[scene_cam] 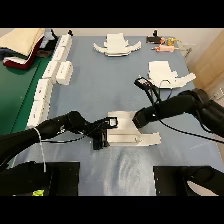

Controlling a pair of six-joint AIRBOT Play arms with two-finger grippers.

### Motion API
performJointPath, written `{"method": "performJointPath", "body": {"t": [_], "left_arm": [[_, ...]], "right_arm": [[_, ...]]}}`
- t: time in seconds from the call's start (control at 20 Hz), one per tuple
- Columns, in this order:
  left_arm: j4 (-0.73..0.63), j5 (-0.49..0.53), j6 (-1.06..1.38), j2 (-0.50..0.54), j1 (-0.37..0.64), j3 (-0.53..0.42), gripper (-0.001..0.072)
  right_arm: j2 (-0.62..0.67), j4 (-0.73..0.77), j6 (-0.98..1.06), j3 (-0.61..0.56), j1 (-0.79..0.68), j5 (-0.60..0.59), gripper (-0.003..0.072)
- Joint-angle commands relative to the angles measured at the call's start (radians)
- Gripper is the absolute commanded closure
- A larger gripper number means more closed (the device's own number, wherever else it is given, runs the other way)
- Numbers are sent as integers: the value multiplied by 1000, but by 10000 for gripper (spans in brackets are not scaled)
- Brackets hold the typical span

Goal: Fold the box.

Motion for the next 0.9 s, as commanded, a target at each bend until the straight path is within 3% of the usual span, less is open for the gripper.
{"method": "performJointPath", "body": {"t": [0.0, 0.05, 0.1, 0.15, 0.2, 0.55, 0.75, 0.85], "left_arm": [[0, 0, 0, 0, 0, 0, 257], [0, 0, 0, 0, 0, 0, 257], [0, 0, 0, 0, 0, 0, 257], [0, 0, 0, 0, 0, 0, 257], [0, 0, 0, 0, 0, 0, 257], [0, 0, 0, 0, 0, 0, 257], [0, 0, 0, 0, 0, 0, 257], [0, 0, 0, 0, 0, 0, 257]], "right_arm": [[147, -49, -188, -90, 0, -116, 684], [183, -64, -243, -132, 0, -137, 682], [213, -96, -267, -175, 0, -139, 539], [228, -126, -325, -206, 0, -137, 258], [230, -143, -390, -228, 0, -136, 169], [93, -138, -599, -253, 39, -27, 158], [5, -146, -626, -253, 58, 134, 160], [-4, -144, -626, -253, 59, 147, 202]]}}
